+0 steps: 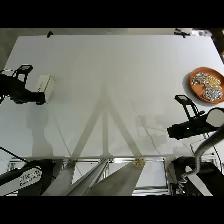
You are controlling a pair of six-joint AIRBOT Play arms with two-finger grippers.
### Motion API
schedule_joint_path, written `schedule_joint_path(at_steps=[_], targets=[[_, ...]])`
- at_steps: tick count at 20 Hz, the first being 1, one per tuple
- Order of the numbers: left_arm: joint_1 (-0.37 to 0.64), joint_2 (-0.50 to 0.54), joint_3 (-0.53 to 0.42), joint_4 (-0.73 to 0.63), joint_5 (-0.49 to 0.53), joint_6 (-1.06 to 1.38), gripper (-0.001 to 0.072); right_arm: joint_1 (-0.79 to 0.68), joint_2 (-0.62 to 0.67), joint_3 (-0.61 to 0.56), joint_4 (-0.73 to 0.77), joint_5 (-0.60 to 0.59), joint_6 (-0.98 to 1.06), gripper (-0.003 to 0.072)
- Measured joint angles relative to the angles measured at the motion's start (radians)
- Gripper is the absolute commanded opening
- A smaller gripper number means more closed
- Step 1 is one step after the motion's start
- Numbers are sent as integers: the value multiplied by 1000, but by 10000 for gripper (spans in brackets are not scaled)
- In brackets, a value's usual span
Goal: Fold the box and place the chain.
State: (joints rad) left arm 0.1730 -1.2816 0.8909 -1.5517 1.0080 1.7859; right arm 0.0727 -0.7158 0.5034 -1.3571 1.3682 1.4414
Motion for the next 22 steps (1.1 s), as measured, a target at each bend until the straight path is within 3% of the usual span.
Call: schedule_joint_path(at_steps=[5, 11, 22], targets=[[0, 15, 0, -82, 66, -10, 695, 0, 0, 0, 1, -2, -1, 87], [0, 19, 0, -110, 185, -188, 696, 0, 0, 0, 41, 2, -1, 84], [0, 19, 0, -116, 200, -254, 696, 0, 0, 0, 76, 2, -1, 79]])
